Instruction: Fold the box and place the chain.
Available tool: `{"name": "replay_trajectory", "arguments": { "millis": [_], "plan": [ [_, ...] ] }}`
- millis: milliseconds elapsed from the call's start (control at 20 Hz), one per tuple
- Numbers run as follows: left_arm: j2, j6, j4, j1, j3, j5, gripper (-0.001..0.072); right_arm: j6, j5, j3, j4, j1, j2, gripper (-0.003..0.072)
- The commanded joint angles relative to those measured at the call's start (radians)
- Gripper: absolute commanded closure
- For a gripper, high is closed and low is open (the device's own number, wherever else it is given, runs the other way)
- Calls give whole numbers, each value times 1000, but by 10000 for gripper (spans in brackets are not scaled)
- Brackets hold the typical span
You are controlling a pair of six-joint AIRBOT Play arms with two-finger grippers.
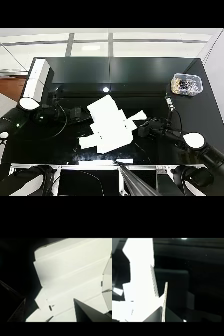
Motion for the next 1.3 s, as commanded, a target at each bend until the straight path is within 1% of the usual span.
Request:
{"name": "replay_trajectory", "arguments": {
  "millis": [0, 50, 150, 250, 400, 600, 650, 800, 900, 950, 1050, 1100, 1150, 1200, 1250],
  "plan": [
    [-55, 200, -155, 1, -61, 5, 9, -23, 3, 0, 5, 1, 11, 649],
    [-81, 240, -166, -6, -61, 5, 10, -23, 4, 0, 9, 1, 11, 649],
    [-136, 311, -211, -20, -61, 37, 10, -23, 4, 0, 14, 1, 11, 649],
    [-190, 418, -310, -20, -60, 36, 29, -23, 4, 0, 19, 1, 11, 648],
    [-278, 600, -443, -21, -60, -58, 29, -23, 5, 0, 27, 1, 11, 649],
    [-367, 773, -510, -21, -60, -179, 28, -18, 5, 0, 27, 1, 11, 649],
    [-380, 826, -521, -21, -59, -198, 29, -14, 5, 0, 27, 1, 11, 649],
    [-389, 904, -516, -21, -57, -212, 32, -6, 5, 0, 27, 1, 11, 649],
    [-392, 954, -517, -21, -51, -253, 32, -4, 5, 0, 26, 1, 11, 649],
    [-395, 958, -501, -21, -45, -269, 32, -4, 5, 0, 26, 1, 11, 649],
    [-405, 957, -414, -21, -23, -289, 34, -4, 4, 0, 26, 1, 11, 648],
    [-411, 948, -375, -21, -11, -296, 55, -4, 5, 0, 26, 1, 11, 649],
    [-414, 946, -350, -21, -2, -299, 157, -4, 5, 0, 26, 1, 11, 648],
    [-415, 946, -343, -20, 5, -299, 225, -4, 5, 0, 26, 1, 11, 648],
    [-415, 946, -343, -20, 12, -299, 230, -4, 5, 0, 26, 1, 11, 648]
  ]
}}
